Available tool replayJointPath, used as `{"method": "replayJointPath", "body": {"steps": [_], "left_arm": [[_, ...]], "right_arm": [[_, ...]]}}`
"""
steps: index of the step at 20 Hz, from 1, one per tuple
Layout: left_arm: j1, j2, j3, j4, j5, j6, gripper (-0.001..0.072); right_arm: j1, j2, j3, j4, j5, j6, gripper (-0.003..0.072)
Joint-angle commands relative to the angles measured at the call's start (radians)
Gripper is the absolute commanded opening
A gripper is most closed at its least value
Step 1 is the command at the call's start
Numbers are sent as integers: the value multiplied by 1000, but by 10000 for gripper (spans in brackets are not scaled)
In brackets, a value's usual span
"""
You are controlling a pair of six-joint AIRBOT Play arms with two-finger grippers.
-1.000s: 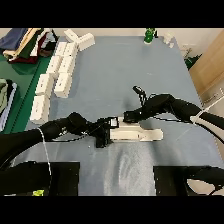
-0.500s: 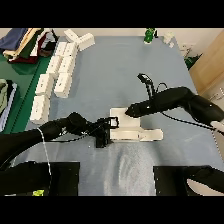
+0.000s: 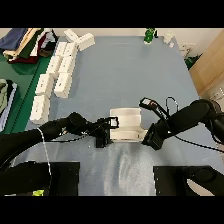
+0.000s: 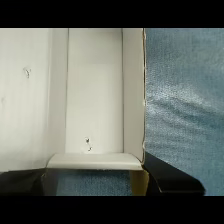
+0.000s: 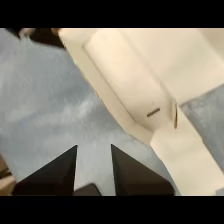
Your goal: Fold the box.
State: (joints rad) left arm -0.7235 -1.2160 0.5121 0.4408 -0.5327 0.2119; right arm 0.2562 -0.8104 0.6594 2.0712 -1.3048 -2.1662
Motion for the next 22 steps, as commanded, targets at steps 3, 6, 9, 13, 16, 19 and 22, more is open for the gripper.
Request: {"method": "replayJointPath", "body": {"steps": [3, 6, 9, 13, 16, 19, 22], "left_arm": [[0, 0, 0, 0, 0, 0, 471], [0, 0, 0, 0, 0, 0, 471], [0, 0, 0, 0, 0, 0, 471], [0, 0, 0, 0, 0, 0, 471], [0, 0, 0, 0, 0, 0, 471], [0, 0, 0, 0, 0, 0, 471], [0, 0, 0, 0, 0, 0, 471]], "right_arm": [[2, -8, -48, -157, 14, -87, 394], [2, -65, -48, -256, 85, -219, 521], [2, -133, -48, -303, 212, -413, 592], [2, -184, -48, -193, 335, -600, 592], [2, -185, -48, -125, 328, -629, 580], [2, -185, -48, -108, 304, -629, 432], [2, -186, -48, -56, 308, -656, 330]]}}
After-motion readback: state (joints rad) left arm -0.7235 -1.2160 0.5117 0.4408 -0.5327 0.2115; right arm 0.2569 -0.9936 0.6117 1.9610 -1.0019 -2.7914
